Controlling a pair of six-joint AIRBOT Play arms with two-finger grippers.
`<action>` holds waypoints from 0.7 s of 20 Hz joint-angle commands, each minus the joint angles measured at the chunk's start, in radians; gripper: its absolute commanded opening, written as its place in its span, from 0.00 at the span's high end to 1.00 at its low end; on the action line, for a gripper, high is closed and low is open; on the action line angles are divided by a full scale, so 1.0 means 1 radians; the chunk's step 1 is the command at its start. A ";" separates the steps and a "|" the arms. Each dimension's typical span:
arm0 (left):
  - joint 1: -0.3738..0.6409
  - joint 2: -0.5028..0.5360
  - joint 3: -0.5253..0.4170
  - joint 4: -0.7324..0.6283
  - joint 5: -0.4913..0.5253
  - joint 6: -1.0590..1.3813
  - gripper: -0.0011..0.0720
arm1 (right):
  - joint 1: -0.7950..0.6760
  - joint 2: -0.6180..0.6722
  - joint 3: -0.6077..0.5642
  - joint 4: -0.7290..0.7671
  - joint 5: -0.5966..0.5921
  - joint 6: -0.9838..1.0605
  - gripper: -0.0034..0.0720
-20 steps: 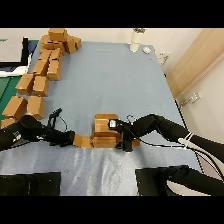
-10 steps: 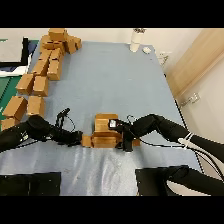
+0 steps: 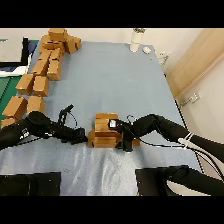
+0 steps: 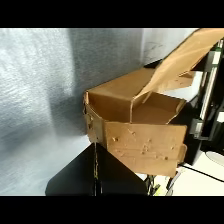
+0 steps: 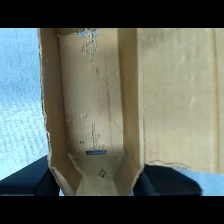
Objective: Fold the box.
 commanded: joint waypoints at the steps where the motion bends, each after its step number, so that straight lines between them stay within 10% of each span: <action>1: -0.024 0.000 0.003 -0.056 -0.002 0.036 0.97 | 0.000 -0.001 0.000 0.000 0.000 0.000 0.19; 14: -0.016 0.000 0.005 -0.069 0.078 0.037 0.97 | 0.000 -0.001 0.000 0.000 0.000 0.000 0.19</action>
